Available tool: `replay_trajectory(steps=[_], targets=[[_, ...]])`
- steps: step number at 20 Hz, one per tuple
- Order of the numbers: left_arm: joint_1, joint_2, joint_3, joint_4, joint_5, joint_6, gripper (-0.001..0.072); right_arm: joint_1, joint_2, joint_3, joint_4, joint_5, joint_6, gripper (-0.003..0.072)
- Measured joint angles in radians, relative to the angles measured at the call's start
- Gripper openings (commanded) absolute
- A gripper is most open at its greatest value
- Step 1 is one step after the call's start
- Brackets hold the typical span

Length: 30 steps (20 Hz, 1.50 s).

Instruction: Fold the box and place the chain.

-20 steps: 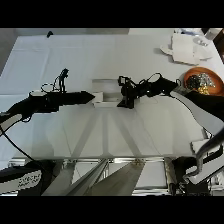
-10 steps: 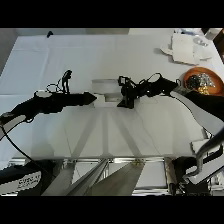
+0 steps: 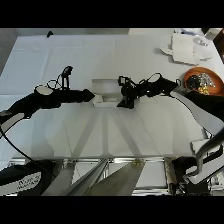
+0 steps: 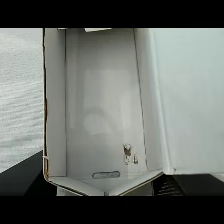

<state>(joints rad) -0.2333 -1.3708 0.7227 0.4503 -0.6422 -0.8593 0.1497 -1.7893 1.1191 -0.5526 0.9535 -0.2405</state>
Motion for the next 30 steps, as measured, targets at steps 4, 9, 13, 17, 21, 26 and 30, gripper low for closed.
replay_trajectory(steps=[4,9,13,17,21,26,30], targets=[[-0.030,-0.003,0.056,0.133,-0.011,-0.109,0.0278,0.000,0.000,0.000,0.000,0.000,0.000,0.0456],[-0.072,-0.036,0.161,0.455,-0.116,-0.387,0.0278,0.000,0.000,0.000,0.000,0.000,0.000,0.0456],[-0.109,-0.072,0.251,0.636,-0.194,-0.550,0.0277,0.000,0.000,0.000,0.000,0.000,0.000,0.0456],[-0.151,-0.137,0.360,0.757,-0.293,-0.676,0.0277,0.000,0.000,0.000,0.000,0.000,0.000,0.0456],[-0.205,-0.215,0.463,0.844,-0.397,-0.830,0.0234,0.000,0.000,0.000,0.000,0.000,-0.002,0.0456],[-0.260,-0.275,0.536,0.903,-0.463,-1.027,0.0205,0.000,0.000,0.000,-0.001,0.000,-0.001,0.0456],[-0.284,-0.300,0.553,0.946,-0.487,-1.159,0.0202,0.000,0.000,0.000,-0.001,0.000,-0.001,0.0456]])
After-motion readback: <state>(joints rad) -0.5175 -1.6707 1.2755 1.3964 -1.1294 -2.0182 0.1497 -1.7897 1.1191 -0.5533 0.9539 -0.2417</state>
